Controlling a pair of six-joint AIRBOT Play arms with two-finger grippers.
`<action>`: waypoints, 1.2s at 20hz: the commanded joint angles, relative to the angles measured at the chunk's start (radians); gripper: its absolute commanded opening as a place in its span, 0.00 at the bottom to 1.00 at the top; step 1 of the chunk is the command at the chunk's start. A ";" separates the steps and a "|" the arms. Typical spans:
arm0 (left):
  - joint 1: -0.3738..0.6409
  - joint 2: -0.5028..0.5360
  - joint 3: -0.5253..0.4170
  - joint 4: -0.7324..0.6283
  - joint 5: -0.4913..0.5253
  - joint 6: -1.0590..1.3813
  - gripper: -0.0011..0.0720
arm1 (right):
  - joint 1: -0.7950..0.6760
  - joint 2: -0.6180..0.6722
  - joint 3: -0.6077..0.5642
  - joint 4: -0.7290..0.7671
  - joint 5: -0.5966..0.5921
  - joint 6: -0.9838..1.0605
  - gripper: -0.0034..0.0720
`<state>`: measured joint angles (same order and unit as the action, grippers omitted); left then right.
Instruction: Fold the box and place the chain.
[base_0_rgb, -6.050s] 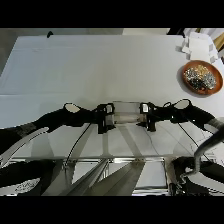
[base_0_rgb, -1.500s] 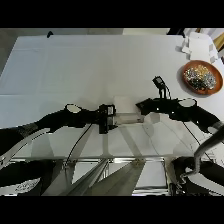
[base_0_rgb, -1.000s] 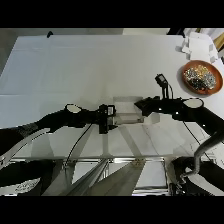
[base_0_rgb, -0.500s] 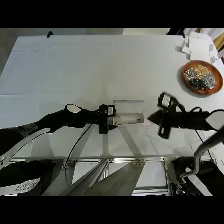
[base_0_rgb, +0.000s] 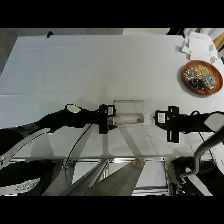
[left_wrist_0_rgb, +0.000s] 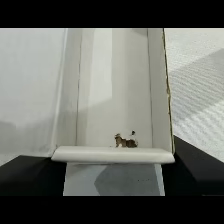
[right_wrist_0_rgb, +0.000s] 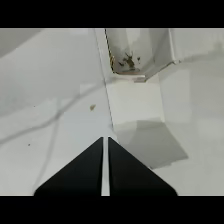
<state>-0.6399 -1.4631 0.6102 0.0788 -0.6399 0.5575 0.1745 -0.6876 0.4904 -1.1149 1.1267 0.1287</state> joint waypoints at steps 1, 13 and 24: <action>0.000 0.001 0.001 0.000 0.000 0.000 0.20 | 0.000 -0.099 -0.001 0.077 -0.042 -0.082 0.18; 0.000 0.001 0.001 0.000 0.000 0.000 0.20 | 0.001 -0.235 -0.008 0.154 -0.190 -0.181 0.17; 0.000 0.001 0.001 0.000 0.000 0.000 0.20 | 0.001 -0.311 -0.008 0.175 -0.309 -0.262 0.27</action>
<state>-0.6399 -1.4631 0.6102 0.0788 -0.6403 0.5571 0.1745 -0.9771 0.4831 -0.9524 0.8478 -0.1143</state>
